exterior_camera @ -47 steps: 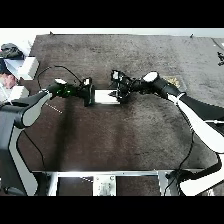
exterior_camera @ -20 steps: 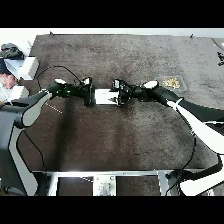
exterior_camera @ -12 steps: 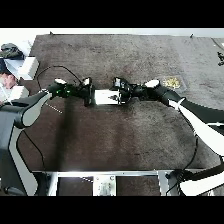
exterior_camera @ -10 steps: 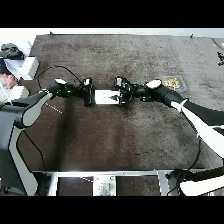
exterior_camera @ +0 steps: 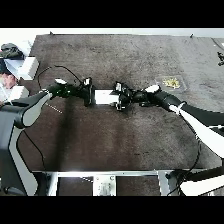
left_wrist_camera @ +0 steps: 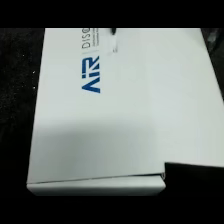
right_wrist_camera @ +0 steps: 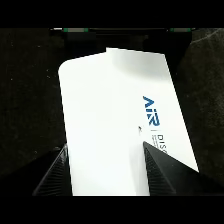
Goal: Fold the box and place the chain.
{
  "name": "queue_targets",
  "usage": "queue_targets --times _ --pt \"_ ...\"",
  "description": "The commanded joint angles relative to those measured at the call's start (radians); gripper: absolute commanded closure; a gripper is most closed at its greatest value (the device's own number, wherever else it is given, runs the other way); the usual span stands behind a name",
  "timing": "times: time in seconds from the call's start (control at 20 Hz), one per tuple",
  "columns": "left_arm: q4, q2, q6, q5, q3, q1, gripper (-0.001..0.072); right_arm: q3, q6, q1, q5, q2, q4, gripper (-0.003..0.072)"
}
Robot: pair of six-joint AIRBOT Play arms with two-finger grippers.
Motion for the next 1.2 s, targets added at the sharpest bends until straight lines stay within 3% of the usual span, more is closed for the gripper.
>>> queue_targets --times 0.0,0.25,0.45,0.75,1.0,1.15 --pt "0.0 0.0 0.002 0.0 0.0 0.001 0.0536 -0.002 -0.089 0.002 -0.061 -0.012 0.031 0.0231" --pt "-0.001 0.0 0.002 0.0 0.0 0.001 0.0536 -0.001 -0.17 0.002 -0.061 -0.011 0.103 0.0241" --pt "-0.001 0.0 0.002 0.0 0.0 0.001 0.0536 -0.001 -0.168 0.002 0.02 0.024 0.104 0.024" --pt "-0.001 0.0 0.002 -0.001 0.0 0.001 0.0536 0.001 -0.169 0.001 -0.061 0.035 0.129 0.024" --pt "-0.001 0.0 0.002 -0.001 0.0 0.001 0.0536 0.001 -0.139 -0.018 0.101 0.087 0.129 0.0239" --pt "-0.001 0.0 0.002 -0.001 0.0 0.001 0.0536 0.003 -0.082 -0.034 0.138 0.145 0.13 0.0241"
